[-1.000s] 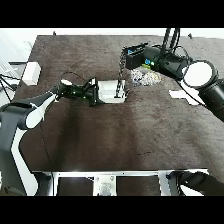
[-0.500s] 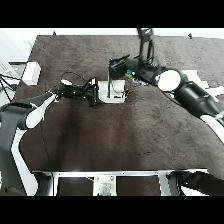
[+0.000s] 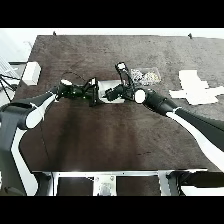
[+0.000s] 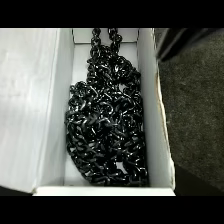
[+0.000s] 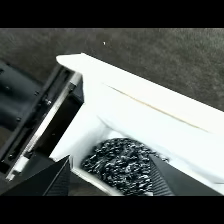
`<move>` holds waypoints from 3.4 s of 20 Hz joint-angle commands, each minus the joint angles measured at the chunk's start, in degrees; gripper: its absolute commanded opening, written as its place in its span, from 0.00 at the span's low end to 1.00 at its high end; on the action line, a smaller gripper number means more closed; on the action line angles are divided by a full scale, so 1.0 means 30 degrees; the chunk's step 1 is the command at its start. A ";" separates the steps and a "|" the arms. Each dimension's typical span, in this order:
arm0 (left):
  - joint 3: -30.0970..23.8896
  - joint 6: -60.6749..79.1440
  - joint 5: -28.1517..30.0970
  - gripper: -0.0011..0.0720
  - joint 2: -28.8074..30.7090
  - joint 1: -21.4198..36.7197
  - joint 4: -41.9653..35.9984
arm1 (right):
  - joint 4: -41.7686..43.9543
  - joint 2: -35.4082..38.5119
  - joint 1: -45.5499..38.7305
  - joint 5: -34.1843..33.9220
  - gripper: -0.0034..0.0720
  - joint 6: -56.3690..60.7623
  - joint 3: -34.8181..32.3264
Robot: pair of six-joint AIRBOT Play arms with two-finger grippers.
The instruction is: Fold the box and place the chain.
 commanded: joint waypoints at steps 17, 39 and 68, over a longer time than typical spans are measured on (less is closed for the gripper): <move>-0.0007 0.0000 0.0007 0.40 0.0007 0.0000 0.0007 | 0.6164 -0.2885 -0.7614 0.9136 0.77 -2.5274 0.1115; -0.0007 0.0000 0.0000 0.40 0.0007 0.0000 0.0000 | 0.5603 -0.6193 -0.7854 1.1839 0.06 -2.5638 0.5982; -0.0007 0.0000 0.0015 0.40 0.0007 0.0000 0.0000 | 0.6747 0.0816 -0.4291 1.1774 0.05 -2.1791 0.5552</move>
